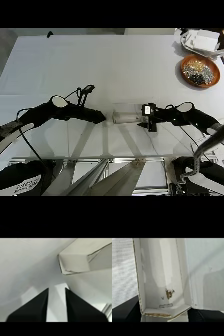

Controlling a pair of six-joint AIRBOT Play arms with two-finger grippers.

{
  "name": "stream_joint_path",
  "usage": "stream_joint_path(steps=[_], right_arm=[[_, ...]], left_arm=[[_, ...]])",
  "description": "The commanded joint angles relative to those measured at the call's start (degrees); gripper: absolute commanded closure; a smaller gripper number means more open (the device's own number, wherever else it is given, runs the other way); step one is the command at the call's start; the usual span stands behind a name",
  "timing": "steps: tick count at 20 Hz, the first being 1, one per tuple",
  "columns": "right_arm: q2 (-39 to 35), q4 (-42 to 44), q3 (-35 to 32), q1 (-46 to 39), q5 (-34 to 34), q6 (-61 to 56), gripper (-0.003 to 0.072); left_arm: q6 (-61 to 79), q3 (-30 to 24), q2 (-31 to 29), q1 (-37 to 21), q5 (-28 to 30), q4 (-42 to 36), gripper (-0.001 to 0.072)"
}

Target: Fold the box and place the chain.

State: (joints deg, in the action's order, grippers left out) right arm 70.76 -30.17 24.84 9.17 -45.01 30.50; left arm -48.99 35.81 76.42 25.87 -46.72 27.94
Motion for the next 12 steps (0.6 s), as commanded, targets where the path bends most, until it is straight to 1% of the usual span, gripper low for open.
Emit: stream_joint_path(steps=[1,6,8,11,12], right_arm=[[-0.04,0.02,-0.02,0.0,-0.02,0.0,0.0276],[-0.04,0.02,-0.02,0.0,0.0,-0.02,0.0276],[-0.04,0.02,-0.02,0.0,0.0,0.0,0.0276],[-0.04,0.04,-0.02,0.0,-0.02,-0.02,0.0276],[-0.04,0.02,-0.02,0.0,-0.02,-0.02,0.0276]], left_arm=[[1.46,0.04,-2.23,0.79,-0.46,-3.3,0.0352],[1.66,0.28,-2.19,2.84,0.33,-5.29,0.0337],[1.62,1.29,-1.99,3.37,0.96,-5.31,0.0336],[0.98,3.67,-0.46,4.42,1.05,-5.09,0.0296],[0.98,4.33,0.17,4.98,1.09,-4.92,0.0293]])
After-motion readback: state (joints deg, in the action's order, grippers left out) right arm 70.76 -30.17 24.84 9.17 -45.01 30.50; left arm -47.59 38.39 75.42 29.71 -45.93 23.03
